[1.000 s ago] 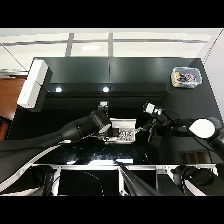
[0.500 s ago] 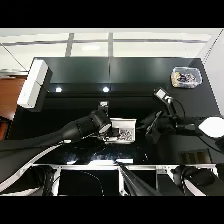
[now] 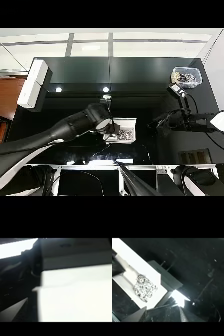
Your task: Fold the box and place the chain.
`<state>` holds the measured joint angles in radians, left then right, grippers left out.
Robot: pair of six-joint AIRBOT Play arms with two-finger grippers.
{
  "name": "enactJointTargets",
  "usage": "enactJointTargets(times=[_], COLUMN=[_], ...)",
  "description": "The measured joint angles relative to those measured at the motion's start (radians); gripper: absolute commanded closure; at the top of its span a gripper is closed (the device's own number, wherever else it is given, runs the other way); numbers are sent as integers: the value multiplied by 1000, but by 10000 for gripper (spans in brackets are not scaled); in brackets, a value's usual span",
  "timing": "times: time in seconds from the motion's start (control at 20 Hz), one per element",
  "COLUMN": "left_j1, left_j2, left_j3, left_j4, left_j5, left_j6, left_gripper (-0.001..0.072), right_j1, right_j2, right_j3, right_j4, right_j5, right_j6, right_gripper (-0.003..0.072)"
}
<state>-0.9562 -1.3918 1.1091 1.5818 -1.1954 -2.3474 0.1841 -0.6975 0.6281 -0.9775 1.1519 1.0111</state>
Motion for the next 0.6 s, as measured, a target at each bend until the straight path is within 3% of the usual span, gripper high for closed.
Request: enactJointTargets(times=[0.15,0.25,0.35,0.45,0.6], left_j1=[26,67,152,277,457], left_j2=[118,220,337,462,577], left_j3=[-39,-120,-243,-397,-582], left_j4=[82,134,127,-7,-397], left_j5=[-51,-51,18,180,378], left_j6=[121,195,252,370,793], left_gripper=[101,101,101,105,107], right_j1=[-13,-16,-18,-19,-20], right_j2=[0,0,0,0,0], right_j3=[0,0,0,0,0], right_j4=[-3,-5,-5,-6,-6], right_j5=[5,-2,-16,-29,-48], right_j6=[3,4,6,12,24], right_gripper=[190,190,190,190,190])
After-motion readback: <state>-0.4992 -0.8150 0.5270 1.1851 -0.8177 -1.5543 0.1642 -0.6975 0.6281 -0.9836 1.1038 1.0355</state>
